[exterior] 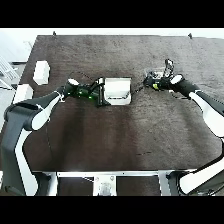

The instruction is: Fold the box and place the chain.

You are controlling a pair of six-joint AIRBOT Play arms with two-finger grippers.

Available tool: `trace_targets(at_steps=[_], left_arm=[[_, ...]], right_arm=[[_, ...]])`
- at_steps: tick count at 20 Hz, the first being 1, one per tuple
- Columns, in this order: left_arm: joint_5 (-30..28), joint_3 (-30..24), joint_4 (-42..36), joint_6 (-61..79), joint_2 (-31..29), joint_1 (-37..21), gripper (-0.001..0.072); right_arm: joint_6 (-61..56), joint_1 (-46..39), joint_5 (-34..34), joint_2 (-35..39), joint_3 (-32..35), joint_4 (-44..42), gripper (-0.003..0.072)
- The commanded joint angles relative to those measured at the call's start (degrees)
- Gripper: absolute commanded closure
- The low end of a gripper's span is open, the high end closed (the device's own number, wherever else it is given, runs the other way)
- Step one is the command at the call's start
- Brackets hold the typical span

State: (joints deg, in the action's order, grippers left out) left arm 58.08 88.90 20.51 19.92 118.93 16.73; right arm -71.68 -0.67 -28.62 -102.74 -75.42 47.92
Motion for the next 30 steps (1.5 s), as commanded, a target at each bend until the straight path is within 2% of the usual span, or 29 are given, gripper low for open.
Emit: trace_targets(at_steps=[1,4,7,10,15,19,23,30], left_arm=[[-0.02,-0.02,0.0,0.02,0.0,-0.04,0.0374],[-0.02,-0.02,0.0,0.02,0.0,-0.04,0.0375],[0.02,-0.02,0.0,0.02,0.0,-0.04,0.0374],[0.0,-0.02,0.0,0.02,0.0,-0.04,0.0374],[0.0,-0.02,0.0,0.02,0.0,-0.04,0.0374],[0.0,-0.02,0.0,0.02,0.0,-0.04,0.0374],[0.0,-0.02,0.0,0.02,0.0,-0.04,0.0374],[0.0,-0.02,0.0,0.02,0.0,-0.04,0.0374]], right_arm=[[7.08,0.66,-1.81,-3.85,-3.23,-8.5,0.0205],[7.15,0.61,-2.54,-4.59,-3.45,-8.48,0.0674],[7.23,0.72,-3.45,0.37,-3.34,-8.31,0.0676],[7.21,2.4,-5.07,9.81,-3.32,-4.68,0.0677],[0.81,8.33,-6.27,24.65,-2.93,9.27,0.0677],[-6.08,14.01,-4.9,33.48,-2.95,21.57,0.0677],[-10.88,19.74,-4.83,39.23,-2.95,29.94,0.0677],[-10.84,26.43,-5.31,40.87,-2.67,30.21,0.0677]])
